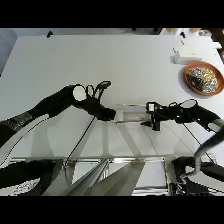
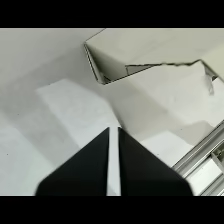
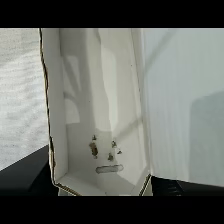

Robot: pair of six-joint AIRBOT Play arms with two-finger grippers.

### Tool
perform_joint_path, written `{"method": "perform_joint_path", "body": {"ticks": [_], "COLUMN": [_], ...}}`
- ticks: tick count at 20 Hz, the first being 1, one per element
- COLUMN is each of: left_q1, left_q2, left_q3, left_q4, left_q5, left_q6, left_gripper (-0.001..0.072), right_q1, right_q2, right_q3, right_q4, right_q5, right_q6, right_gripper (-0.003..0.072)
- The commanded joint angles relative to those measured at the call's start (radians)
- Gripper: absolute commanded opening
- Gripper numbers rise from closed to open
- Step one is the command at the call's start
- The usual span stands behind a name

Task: Fold the box and place the chain.

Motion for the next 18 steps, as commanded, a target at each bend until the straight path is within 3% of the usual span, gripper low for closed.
{"method": "perform_joint_path", "body": {"ticks": [1, 2, 16, 18], "left_q1": [-0.011, -0.011, -0.026, -0.039], "left_q2": [0.002, 0.002, 0.005, -0.001], "left_q3": [0.002, 0.002, 0.004, 0.01], "left_q4": [-0.016, -0.015, -0.004, -0.003], "left_q5": [0.021, 0.023, 0.065, 0.08], "left_q6": [0.004, 0.004, 0.003, -0.016], "left_gripper": [0.0225, 0.0295, 0.0302, 0.0463], "right_q1": [0.0, 0.0, 0.0, 0.0], "right_q2": [0.001, 0.001, 0.001, 0.001], "right_q3": [0.001, 0.001, 0.001, 0.001], "right_q4": [0.0, 0.0, 0.0, 0.0], "right_q5": [0.0, 0.0, 0.0, 0.0], "right_q6": [0.0, 0.0, 0.0, 0.0], "right_gripper": [0.0414, 0.0414, 0.0414, 0.0414]}}
